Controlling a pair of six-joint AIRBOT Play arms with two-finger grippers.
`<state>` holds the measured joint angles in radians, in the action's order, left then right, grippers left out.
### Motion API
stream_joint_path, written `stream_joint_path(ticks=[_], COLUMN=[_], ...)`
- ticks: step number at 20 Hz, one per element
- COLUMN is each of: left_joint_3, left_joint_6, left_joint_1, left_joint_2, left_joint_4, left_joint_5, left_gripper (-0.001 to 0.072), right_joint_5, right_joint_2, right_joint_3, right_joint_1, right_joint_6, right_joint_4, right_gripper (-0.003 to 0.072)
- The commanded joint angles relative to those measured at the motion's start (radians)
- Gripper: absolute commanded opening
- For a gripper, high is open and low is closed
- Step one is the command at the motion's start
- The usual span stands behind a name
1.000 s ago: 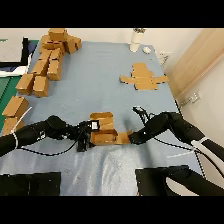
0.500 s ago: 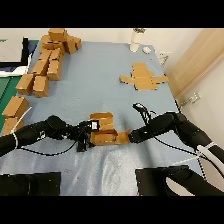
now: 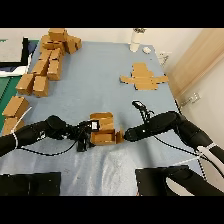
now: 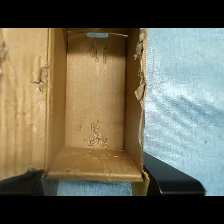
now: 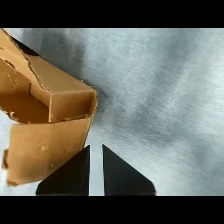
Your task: Fold the box.
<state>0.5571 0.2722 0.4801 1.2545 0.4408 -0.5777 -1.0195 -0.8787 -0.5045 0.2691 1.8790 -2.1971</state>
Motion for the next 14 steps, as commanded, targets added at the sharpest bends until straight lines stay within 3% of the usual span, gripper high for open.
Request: stream_joint_path(ticks=[1, 5, 7, 11, 14], left_joint_3=[0.007, 0.007, 0.007, 0.007, 0.007], left_joint_6=[0.000, 0.000, 0.000, -0.013, -0.143], left_joint_1=[-0.001, -0.001, -0.001, -0.002, -0.002], left_joint_2=[0.000, 0.000, 0.000, 0.000, -0.010], left_joint_4=[0.000, 0.000, 0.000, 0.016, 0.172], left_joint_5=[0.002, 0.002, 0.000, 0.002, -0.002], left_gripper=[0.0527, 0.0527, 0.0526, 0.0527, 0.0527], right_joint_5=[0.002, 0.006, 0.006, 0.010, 0.010], right_joint_2=[0.001, 0.001, 0.001, 0.001, 0.001], right_joint_3=[-0.001, -0.001, -0.001, -0.001, -0.001], right_joint_1=[0.001, 0.001, 0.001, 0.001, 0.001], right_joint_6=[0.003, -0.009, -0.035, -0.066, -0.076], right_joint_4=[-0.061, -0.119, -0.119, -0.119, -0.119], right_gripper=[0.0130, 0.0130, 0.0261, 0.0265, 0.0266])
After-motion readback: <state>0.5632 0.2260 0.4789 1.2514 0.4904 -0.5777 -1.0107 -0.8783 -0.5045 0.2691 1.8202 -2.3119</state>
